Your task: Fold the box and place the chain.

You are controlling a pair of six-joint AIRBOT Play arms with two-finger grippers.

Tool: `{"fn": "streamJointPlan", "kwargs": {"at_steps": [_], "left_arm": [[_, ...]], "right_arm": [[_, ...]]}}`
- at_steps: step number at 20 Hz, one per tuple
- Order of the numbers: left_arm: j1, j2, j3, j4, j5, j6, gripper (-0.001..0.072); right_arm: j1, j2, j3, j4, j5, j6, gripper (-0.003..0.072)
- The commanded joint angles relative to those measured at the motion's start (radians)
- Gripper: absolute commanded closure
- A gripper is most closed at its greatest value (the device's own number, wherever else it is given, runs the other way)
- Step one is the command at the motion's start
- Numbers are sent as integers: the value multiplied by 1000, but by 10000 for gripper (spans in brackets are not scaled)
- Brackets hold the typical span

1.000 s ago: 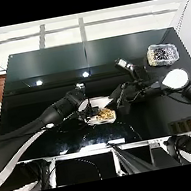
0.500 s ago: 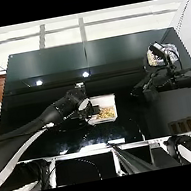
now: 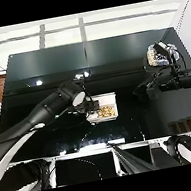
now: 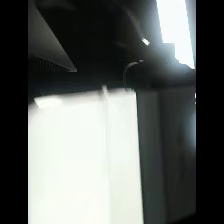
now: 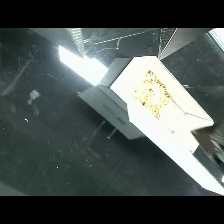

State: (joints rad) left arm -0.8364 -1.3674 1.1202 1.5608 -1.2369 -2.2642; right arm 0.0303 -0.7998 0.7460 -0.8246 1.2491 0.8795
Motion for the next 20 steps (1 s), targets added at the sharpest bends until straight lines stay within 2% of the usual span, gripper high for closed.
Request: {"fn": "streamJointPlan", "kwargs": {"at_steps": [1, 3, 5, 7, 8, 9, 11, 12, 13, 14, 15, 16, 17, 18, 19, 20], "left_arm": [[50, 107, 6, 54, -99, 186, 286], [106, 202, 6, 141, -166, 299, 286], [223, 299, 4, 239, -216, 377, 286], [395, 372, -16, 232, -192, 406, 287], [500, 403, -40, 182, -128, 440, 286], [597, 430, -71, 103, -40, 495, 287], [779, 462, -165, -194, 156, 682, 286], [848, 461, -222, -428, 197, 873, 287], [895, 449, -278, -669, 168, 1115, 286], [907, 433, -324, -847, 106, 1366, 286], [894, 413, -365, -954, 58, 1605, 279], [863, 395, -398, -1003, 47, 1758, 114], [815, 377, -425, -1010, 72, 1856, -1], [771, 357, -444, -988, 89, 1966, -3], [720, 333, -457, -955, 93, 2087, -3], [674, 309, -457, -916, 95, 2167, -3]], "right_arm": [[-2, 0, 1, -1, 1, 12, 152], [-2, 0, 1, -1, 1, 16, 152], [-2, 0, 1, -4, 2, 27, 152], [-2, 0, 1, -4, 2, 30, 152], [-2, 0, 1, -4, 0, 30, 152], [-2, 0, 1, -5, 1, 30, 151], [-2, 0, 1, -12, 1, 30, 152], [-2, 0, 1, -17, 1, 30, 152], [-2, 0, 1, -23, 2, 31, 152], [-2, 0, 1, -26, 2, 30, 151], [-2, 0, 1, -30, 1, 30, 151], [-2, 0, 1, -35, -2, 30, 151], [-2, 0, 1, -49, -3, 32, 150], [-2, 0, 1, -58, -4, 35, 93], [-2, 0, 1, -72, -7, 41, -17], [-2, 0, 1, -87, -6, 45, -15]]}}
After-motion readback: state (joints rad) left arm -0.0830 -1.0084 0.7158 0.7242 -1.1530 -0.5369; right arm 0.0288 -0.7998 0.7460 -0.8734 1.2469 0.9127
